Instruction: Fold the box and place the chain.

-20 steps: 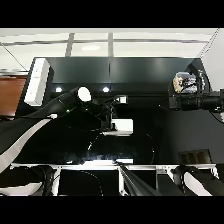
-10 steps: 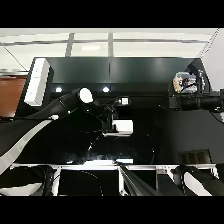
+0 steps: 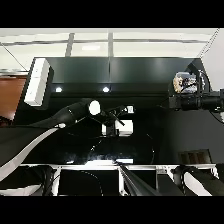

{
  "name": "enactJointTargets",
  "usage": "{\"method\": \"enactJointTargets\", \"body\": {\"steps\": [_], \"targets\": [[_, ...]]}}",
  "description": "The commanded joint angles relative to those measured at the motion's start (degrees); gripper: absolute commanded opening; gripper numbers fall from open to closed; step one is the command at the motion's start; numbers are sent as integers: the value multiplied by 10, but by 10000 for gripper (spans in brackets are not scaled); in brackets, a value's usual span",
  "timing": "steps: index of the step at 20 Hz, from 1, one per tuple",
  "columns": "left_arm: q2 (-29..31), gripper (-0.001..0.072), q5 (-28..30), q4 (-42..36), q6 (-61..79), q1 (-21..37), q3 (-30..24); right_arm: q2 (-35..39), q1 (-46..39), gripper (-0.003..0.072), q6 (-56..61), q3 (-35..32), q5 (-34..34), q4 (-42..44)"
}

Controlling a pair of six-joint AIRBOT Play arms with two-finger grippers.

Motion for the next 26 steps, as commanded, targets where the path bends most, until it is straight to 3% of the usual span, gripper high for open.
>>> {"method": "enactJointTargets", "body": {"steps": [1,2,6,10,14,19,21,23,26], "targets": [[2,478,19,41,-45,-13,-6,0,0,18,0,1,0,0],[7,405,-2,44,-53,-9,-6,0,0,18,0,1,0,0],[61,363,-115,114,-235,65,-6,0,0,17,0,1,6,0],[136,363,-257,198,-438,223,-8,0,0,18,-1,1,5,0],[209,363,-303,209,-479,406,-45,0,0,17,-1,1,7,0],[262,363,-306,257,-480,634,-99,0,0,18,-8,1,4,0],[262,363,-278,255,-460,699,-107,0,0,18,-8,1,3,0],[263,364,-209,249,-455,738,-107,0,0,18,-8,1,2,0],[249,391,-118,226,-360,739,-110,0,0,18,-10,1,-11,1]]}}
